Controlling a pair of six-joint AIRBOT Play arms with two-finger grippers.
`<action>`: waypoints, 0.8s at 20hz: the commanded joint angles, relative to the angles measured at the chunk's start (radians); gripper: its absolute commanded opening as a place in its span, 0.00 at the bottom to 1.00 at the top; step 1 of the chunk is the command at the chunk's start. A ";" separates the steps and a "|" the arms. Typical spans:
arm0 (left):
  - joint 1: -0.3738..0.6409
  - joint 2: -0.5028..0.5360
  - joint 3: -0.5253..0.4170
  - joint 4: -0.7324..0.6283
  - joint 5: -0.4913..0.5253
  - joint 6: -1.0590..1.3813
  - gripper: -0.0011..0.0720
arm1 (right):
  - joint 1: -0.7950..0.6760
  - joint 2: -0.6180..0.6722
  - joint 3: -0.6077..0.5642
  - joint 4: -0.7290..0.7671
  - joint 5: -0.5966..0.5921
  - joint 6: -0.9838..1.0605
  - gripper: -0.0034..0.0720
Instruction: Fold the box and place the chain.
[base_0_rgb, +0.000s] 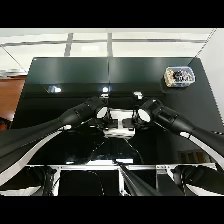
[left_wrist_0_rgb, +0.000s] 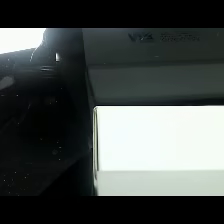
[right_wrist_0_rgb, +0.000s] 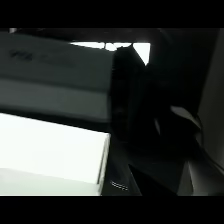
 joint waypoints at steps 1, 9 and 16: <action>0.001 0.000 0.001 0.001 -0.002 0.000 0.06 | 0.019 -0.011 0.007 -0.045 0.023 0.074 0.48; 0.001 0.000 0.001 0.000 -0.001 0.000 0.06 | 0.043 -0.046 0.007 -0.029 0.019 0.078 0.06; 0.001 0.000 0.001 0.000 -0.001 0.000 0.06 | 0.040 -0.046 0.020 -0.007 0.043 0.077 0.42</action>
